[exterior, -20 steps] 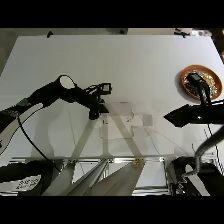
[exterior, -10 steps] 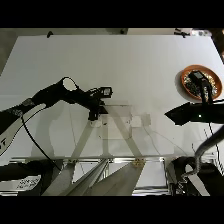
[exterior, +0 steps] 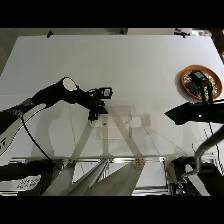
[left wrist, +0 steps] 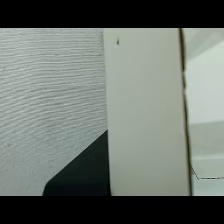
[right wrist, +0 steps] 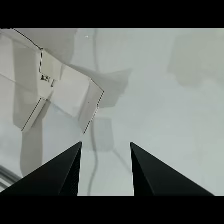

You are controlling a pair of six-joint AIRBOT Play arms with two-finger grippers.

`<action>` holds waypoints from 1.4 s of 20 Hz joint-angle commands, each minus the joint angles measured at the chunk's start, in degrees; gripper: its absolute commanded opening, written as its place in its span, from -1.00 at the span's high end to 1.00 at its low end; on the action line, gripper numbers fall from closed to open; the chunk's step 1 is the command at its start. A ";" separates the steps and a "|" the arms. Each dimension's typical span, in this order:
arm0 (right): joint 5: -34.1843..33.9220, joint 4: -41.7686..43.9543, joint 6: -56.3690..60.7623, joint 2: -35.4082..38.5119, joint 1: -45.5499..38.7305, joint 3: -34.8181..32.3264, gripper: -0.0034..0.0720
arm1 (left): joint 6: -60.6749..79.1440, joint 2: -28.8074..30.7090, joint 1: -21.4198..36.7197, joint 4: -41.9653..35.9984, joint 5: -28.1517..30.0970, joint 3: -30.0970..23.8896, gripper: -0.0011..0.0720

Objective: Fold the box and place the chain.

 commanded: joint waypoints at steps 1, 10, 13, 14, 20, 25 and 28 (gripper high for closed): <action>-0.07 0.00 -0.20 0.04 -0.04 0.07 0.00 | 0.00 -0.04 -0.02 0.24 0.09 -0.04 0.94; -2.10 0.00 -0.17 0.04 -0.04 0.07 0.00 | -1.77 0.00 -0.02 0.20 3.56 -0.04 0.96; -2.80 0.00 -0.17 0.04 -0.04 0.07 0.00 | -1.70 0.02 -0.02 0.20 3.76 0.04 0.96; -2.91 0.00 -0.17 0.04 -0.04 0.07 0.00 | -1.66 0.17 -0.02 0.17 3.80 0.11 0.96; -2.99 -0.02 -0.17 0.04 -0.04 0.07 0.00 | -1.51 2.73 -0.07 0.11 5.66 0.11 0.96; -3.08 -0.02 -0.17 0.04 -0.04 0.07 0.00 | -1.51 2.71 -0.09 -2.58 6.27 0.11 0.95; -3.08 -0.02 -0.17 0.04 -0.04 0.07 0.00 | -1.51 2.49 -0.09 -2.58 6.27 0.11 0.75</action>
